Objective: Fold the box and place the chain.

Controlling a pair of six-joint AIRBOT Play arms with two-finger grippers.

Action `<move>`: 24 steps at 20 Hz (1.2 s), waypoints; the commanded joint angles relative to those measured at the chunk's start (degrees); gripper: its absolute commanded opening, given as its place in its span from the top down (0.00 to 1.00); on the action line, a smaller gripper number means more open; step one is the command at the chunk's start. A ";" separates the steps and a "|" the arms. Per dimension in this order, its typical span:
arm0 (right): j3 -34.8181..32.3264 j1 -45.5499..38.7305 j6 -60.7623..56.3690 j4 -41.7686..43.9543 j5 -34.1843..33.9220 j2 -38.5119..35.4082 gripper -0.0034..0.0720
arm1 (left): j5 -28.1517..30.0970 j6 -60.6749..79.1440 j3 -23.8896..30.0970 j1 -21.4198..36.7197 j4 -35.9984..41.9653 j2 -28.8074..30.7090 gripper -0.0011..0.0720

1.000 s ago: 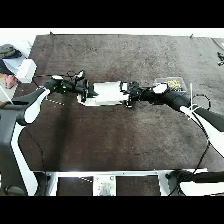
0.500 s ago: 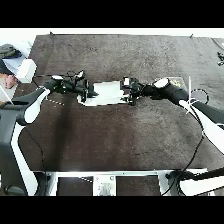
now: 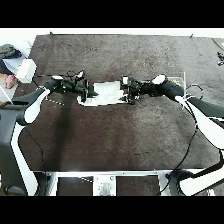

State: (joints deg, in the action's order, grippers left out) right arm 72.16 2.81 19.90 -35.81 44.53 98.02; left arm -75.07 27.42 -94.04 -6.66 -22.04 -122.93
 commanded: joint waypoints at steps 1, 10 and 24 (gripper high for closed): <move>1.70 -0.04 -1.07 -0.48 1.40 1.27 0.18 | -0.15 0.02 0.00 0.04 -0.02 -0.04 0.97; 2.84 -0.02 -0.66 1.60 7.87 4.09 0.18 | -0.09 0.02 0.00 0.04 0.00 -0.04 0.97; 4.28 -0.04 3.02 6.67 10.97 8.46 0.18 | -0.11 0.02 0.00 0.04 0.15 -0.04 0.97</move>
